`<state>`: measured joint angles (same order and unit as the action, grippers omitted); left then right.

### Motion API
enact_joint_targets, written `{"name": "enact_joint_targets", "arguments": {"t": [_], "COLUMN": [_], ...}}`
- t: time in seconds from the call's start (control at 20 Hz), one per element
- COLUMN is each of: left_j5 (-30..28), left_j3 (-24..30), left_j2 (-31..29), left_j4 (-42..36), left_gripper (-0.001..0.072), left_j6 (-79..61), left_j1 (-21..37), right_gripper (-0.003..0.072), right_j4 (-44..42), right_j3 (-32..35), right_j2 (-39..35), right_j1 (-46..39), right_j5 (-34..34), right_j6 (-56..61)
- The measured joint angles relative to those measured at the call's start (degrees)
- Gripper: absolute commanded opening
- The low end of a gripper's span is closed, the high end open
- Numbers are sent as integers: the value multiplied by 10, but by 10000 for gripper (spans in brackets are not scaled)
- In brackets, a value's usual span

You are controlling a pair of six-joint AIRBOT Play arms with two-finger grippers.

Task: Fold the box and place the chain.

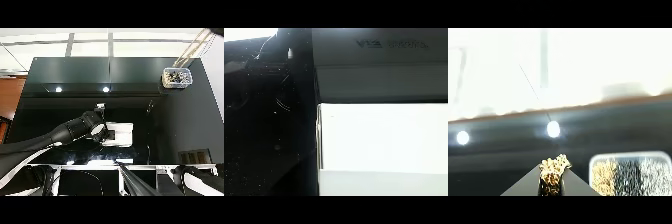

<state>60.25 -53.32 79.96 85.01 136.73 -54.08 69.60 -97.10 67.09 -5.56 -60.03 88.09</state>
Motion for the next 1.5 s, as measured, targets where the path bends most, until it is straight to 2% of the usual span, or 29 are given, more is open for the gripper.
{"name": "enact_joint_targets", "arguments": {"t": [0.2, 0.45, 0.65, 0.85, 1.1, 1.3, 1.5], "left_j5": [0, 0, 0, 0, 0, 0, 0], "left_j3": [0, 0, 0, 0, 0, 0, 0], "left_j2": [0, 0, 0, 0, 0, 0, 0], "left_j4": [0, 0, 0, 0, 0, 0, 0], "left_gripper": [31, 31, 31, 31, 31, 31, 31], "left_j6": [0, 0, 0, 0, 0, 0, 0], "left_j1": [0, 0, 0, 0, 0, 0, 0], "right_gripper": [12, 10, 11, 12, 12, 12, 12], "right_j4": [-22, -34, -78, -141, -229, -279, -291], "right_j3": [8, 63, 119, 176, 249, 309, 347], "right_j2": [-97, -200, -234, -243, -246, -243, -226], "right_j1": [4, 38, 91, 148, 193, 249, 312], "right_j5": [-72, -183, -268, -308, -303, -244, -168], "right_j6": [-37, -56, -85, -97, -102, -104, -105]}}
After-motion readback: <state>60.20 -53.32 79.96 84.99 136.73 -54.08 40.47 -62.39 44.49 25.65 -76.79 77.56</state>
